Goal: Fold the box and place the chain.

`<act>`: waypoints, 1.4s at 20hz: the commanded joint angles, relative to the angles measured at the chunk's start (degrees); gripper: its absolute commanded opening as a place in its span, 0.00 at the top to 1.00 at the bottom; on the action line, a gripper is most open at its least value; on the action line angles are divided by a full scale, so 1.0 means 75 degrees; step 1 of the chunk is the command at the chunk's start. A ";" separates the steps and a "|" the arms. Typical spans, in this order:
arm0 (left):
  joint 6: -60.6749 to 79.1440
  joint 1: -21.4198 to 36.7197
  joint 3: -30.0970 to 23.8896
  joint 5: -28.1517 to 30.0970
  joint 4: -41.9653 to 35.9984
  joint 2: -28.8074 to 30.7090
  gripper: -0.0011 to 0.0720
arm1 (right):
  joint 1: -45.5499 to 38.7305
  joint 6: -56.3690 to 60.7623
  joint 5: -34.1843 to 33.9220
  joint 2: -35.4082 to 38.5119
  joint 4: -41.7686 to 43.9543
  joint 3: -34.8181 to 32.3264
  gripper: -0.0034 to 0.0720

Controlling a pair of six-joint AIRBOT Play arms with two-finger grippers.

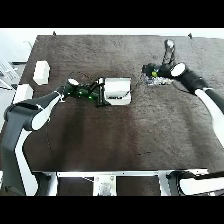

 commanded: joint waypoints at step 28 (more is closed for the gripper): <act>0.0000 0.0006 -0.0003 -0.0003 0.0000 0.0000 0.53 | 0.3185 0.0664 -0.1067 0.2885 -0.2404 -0.0006 0.94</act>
